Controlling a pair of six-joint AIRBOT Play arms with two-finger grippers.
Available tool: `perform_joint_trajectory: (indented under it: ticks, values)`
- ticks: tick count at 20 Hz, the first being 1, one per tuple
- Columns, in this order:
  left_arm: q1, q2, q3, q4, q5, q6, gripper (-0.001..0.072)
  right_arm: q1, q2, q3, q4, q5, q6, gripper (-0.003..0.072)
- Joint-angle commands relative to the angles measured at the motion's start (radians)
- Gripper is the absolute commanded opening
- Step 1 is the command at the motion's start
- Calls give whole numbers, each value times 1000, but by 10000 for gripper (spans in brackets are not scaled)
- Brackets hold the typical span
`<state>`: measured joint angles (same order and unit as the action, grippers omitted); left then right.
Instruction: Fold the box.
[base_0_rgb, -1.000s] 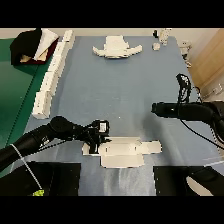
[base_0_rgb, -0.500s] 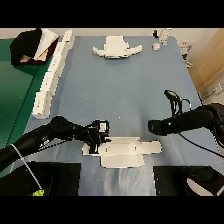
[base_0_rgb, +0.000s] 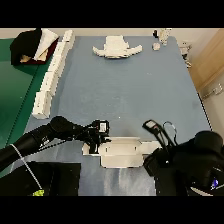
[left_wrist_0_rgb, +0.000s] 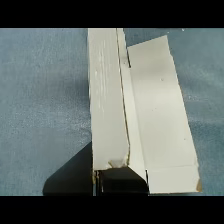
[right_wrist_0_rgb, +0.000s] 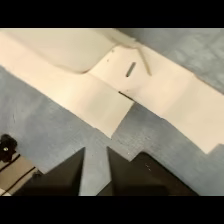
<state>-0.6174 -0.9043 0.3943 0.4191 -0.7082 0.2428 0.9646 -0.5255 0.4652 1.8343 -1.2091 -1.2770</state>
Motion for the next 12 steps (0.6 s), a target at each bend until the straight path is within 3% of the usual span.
perform_joint_trajectory:
  ticks: [1,3,6,12]
  values:
    - [1,0,0,0,0,0,12,211,23,-90,-70,131,-124,505]
    - [1,0,0,0,0,0,13,275,-14,-99,-200,183,-139,591]
    - [1,0,0,0,0,0,13,322,-81,-99,-339,272,-142,591]
    - [1,0,0,0,0,0,13,410,-168,-99,-410,330,-208,590]
